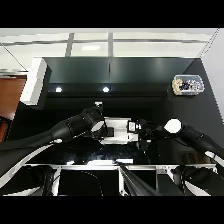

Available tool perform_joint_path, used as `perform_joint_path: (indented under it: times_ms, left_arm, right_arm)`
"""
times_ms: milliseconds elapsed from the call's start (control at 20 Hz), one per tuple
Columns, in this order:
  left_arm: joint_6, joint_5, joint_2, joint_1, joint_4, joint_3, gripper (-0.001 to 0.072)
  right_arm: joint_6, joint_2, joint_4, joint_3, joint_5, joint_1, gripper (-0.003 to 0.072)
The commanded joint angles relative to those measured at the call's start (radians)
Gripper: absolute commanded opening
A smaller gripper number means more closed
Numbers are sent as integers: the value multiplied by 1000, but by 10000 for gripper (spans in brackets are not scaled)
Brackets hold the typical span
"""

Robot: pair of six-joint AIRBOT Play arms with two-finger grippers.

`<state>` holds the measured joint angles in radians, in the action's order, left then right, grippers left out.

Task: Fold the box and place the chain.

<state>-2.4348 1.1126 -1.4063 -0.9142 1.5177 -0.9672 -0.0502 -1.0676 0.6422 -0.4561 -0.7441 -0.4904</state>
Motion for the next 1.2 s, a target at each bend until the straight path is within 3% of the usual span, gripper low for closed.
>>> perform_joint_path:
  times_ms: [0,150,500,550,650,700,750,1150]
  left_arm:
    - [26,11,2,8,17,-13,25]
    - [26,11,1,8,18,-15,25]
    - [26,11,-3,8,17,-15,25]
    - [26,12,-3,8,15,-15,26]
    - [26,15,-3,8,15,-15,26]
    - [26,15,-3,8,15,-15,26]
    - [26,15,-3,8,15,-15,26]
    - [26,14,-3,8,15,-15,26]
  right_arm:
    - [26,48,98,-1,-60,66,639]
    - [17,47,156,0,-56,86,639]
    - [-125,11,-34,0,-20,58,626]
    - [-127,6,-34,0,-18,53,476]
    - [-127,-1,-49,0,-18,39,416]
    - [-121,-5,-62,0,-18,29,220]
    - [-86,-11,-74,0,-13,20,130]
    - [-6,-61,-245,0,23,-4,128]
